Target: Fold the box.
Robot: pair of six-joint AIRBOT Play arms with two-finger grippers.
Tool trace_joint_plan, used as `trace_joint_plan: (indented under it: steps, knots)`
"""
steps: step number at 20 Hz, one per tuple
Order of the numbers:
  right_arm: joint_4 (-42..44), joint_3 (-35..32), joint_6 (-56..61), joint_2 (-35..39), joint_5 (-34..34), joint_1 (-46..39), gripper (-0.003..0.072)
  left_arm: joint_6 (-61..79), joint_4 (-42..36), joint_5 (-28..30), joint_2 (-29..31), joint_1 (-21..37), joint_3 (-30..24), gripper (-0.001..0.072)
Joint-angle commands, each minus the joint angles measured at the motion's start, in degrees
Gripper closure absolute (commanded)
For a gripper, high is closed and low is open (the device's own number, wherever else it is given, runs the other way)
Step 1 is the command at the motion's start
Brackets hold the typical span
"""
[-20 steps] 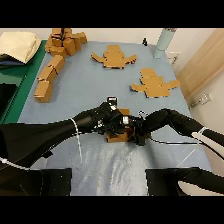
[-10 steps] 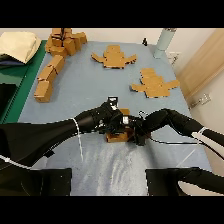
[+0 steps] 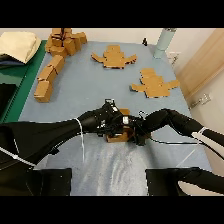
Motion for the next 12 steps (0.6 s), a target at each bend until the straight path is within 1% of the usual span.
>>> trace_joint_plan:
  steps: [1, 3, 4, 5, 6, 7, 8, 9, 11, 12]
  knots:
    - [0.0, 0.1, 0.0, 0.0, 0.0, 0.0, 0.0231, -1.9, 0.0, -0.4, -0.5, 0.1, 0.0, 0.0312]
    - [0.0, 0.1, 0.0, 0.0, 0.0, 0.0, 0.0232, -2.0, 0.0, -0.5, -0.5, 0.1, 0.0, 0.0312]
    - [0.0, 0.1, 0.0, 0.0, 0.0, 0.0, 0.0232, -2.0, 0.0, -0.5, -0.6, 0.1, 0.0, 0.0326]
    - [0.0, 0.1, 0.0, 0.0, 0.0, 0.0, 0.0232, -1.9, 0.0, -0.5, -0.6, 0.1, 0.0, 0.0493]
    - [0.0, 0.1, 0.0, 0.0, 0.0, 0.0, 0.0232, -1.9, 0.0, -0.5, -0.6, 0.1, 0.0, 0.0554]
    - [0.0, 0.1, 0.0, 0.0, 0.0, 0.0, 0.0231, -1.9, 0.0, -0.5, -0.6, 0.2, 0.0, 0.0555]
    - [0.0, 0.1, 0.0, 0.0, 0.0, 0.0, 0.0232, -1.9, 0.0, -0.6, -0.6, 0.3, 0.0, 0.0626]
    - [0.0, 0.1, 0.0, 0.0, 0.0, 0.0, 0.0232, -2.0, 0.0, -0.6, -0.6, 0.3, 0.0, 0.0654]
    - [0.0, 0.1, 0.0, 0.0, 0.0, 0.0, 0.0232, -2.0, 0.0, -0.6, -0.6, 0.3, 0.0, 0.069]
    - [0.0, 0.1, 0.0, 0.0, 0.0, 0.0, 0.0231, -2.0, 0.0, -0.6, -0.6, 0.3, 0.0, 0.069]
